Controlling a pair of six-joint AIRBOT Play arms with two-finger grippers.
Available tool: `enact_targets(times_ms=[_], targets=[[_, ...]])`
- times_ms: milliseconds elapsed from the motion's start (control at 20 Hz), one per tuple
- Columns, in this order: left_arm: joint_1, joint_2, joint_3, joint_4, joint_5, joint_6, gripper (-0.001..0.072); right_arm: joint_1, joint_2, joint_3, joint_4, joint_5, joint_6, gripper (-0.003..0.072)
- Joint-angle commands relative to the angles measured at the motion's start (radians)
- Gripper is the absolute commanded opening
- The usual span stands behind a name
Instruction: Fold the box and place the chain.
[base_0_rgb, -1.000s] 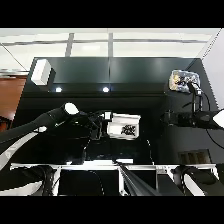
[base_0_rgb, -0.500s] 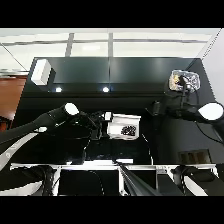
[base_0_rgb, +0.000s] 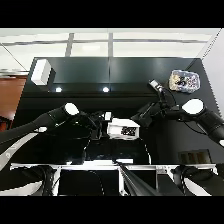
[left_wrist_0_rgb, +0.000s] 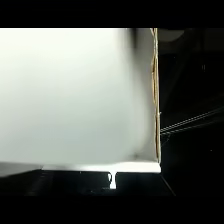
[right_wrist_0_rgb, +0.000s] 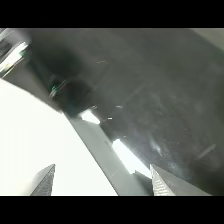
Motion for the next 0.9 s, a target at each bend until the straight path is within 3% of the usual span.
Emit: enact_targets(times_ms=[0,150,400,700,850], targets=[[0.000,-0.001,0.001,0.000,0.002,0.000,0.0342,0.022,-0.002,0.015,-0.052,0.091,-0.224,0.0712],[0.000,-0.001,0.001,0.000,0.002,0.000,0.0342,0.080,-0.002,0.014,-0.140,0.091,-0.240,0.0711],[0.000,-0.001,0.001,0.000,0.002,0.000,0.0342,0.114,-0.002,0.014,-0.167,0.092,-0.307,0.0712],[0.000,-0.001,0.001,0.000,0.002,0.000,0.0342,0.114,-0.002,0.015,-0.113,0.177,-0.309,0.0711],[0.000,-0.001,0.001,0.000,0.002,0.000,0.0342,0.114,-0.003,0.014,-0.116,0.154,-0.309,0.0711]])
